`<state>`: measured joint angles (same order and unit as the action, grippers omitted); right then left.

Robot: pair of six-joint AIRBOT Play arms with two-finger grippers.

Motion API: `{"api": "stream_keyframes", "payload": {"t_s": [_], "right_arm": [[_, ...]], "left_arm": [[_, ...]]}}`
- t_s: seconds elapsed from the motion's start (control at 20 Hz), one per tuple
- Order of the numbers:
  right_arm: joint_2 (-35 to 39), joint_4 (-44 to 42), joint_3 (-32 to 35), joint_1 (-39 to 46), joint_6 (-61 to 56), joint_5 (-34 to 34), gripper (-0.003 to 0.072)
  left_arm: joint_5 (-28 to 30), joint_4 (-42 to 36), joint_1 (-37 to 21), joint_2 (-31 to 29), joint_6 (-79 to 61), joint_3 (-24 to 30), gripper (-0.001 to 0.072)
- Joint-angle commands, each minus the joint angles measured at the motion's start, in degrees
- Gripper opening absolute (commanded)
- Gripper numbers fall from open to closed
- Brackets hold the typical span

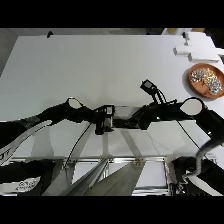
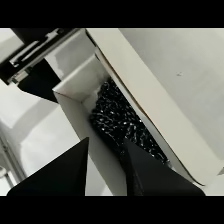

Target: Fold the box and place the chain.

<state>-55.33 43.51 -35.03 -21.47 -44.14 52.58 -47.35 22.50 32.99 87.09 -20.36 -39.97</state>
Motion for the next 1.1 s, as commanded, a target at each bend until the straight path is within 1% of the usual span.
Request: {"api": "stream_keyframes", "payload": {"t_s": [0.0, 0.05, 0.15, 0.2, 0.3, 0.4, 0.5, 0.6, 0.75, 0.9, 1.05], "right_arm": [[-1.6, 6.3, -6.3, 0.0, -2.6, 5.5, 0.0262], [-1.6, 8.0, -10.0, 0.2, -2.6, 7.7, 0.0245], [-2.2, 11.7, -18.0, 0.2, -2.6, 9.8, 0.0054], [-3.0, 12.5, -21.3, 0.3, -2.6, 9.0, 0.0023], [-6.3, 12.7, -24.9, 1.5, -2.6, 6.8, 0.0023], [-10.8, 14.7, -25.1, 2.5, -3.3, 5.2, 0.0023], [-15.9, 19.1, -25.0, 2.4, -7.3, 6.1, 0.0023], [-19.5, 20.4, -24.5, 1.6, -7.9, 8.1, 0.0023], [-19.8, 20.7, -21.9, -0.5, -6.9, 7.0, 0.0023], [-19.0, 20.6, -20.7, -2.4, -4.8, 7.1, 0.0023], [-14.9, 19.9, -18.3, -5.0, 0.7, 6.4, 0.0023]], "left_arm": [[0.0, 0.0, 0.0, 0.0, 0.0, 0.0, 0.0034], [0.0, 0.0, 0.0, 0.0, 0.0, 0.0, 0.0034], [0.0, 0.0, 0.0, 0.0, 0.0, 0.0, 0.0034], [0.0, 0.0, 0.0, 0.0, 0.0, 0.0, 0.0034], [0.0, 0.0, 0.0, 0.0, 0.0, 0.0, 0.0034], [0.0, 0.0, 0.0, 0.0, 0.0, 0.0, 0.0034], [0.0, 0.0, 0.0, 0.0, 0.0, 0.0, 0.0034], [0.0, 0.0, 0.0, 0.0, 0.0, 0.0, 0.0034], [0.0, 0.0, 0.0, 0.0, 0.0, 0.0, 0.0034], [0.0, 0.0, 0.0, 0.0, 0.0, 0.0, 0.0034], [0.0, 0.0, 0.0, 0.0, 0.0, 0.0, 0.0034]]}}
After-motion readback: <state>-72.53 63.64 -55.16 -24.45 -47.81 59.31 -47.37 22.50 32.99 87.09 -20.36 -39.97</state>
